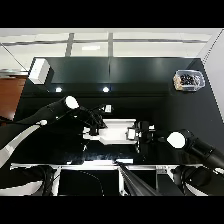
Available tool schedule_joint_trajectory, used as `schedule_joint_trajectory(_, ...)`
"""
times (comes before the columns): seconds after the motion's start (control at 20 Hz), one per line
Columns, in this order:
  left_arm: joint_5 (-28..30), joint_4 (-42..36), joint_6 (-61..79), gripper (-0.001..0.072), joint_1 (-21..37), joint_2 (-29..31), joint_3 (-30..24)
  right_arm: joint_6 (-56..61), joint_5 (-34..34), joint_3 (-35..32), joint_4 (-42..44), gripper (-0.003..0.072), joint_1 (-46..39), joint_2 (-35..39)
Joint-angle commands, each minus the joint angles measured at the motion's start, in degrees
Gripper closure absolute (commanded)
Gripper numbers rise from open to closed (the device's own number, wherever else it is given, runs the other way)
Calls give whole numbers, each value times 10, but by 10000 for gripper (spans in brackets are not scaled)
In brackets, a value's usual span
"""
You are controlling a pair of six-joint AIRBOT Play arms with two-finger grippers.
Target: Fold the box and place the chain.
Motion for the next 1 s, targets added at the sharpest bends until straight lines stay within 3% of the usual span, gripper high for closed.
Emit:
schedule_joint_trajectory(0.0,2,0,0,682,0,0,1,18,-5,20,-18,-24,-27,4)
schedule_joint_trajectory(0.25,2,0,0,682,0,0,1,-16,70,35,35,-25,-93,4)
schedule_joint_trajectory(0.7,2,0,0,683,0,0,1,-78,49,35,125,-25,-116,-42)
schedule_joint_trajectory(0.95,5,0,0,683,0,0,1,-77,46,35,125,-25,-117,-43)
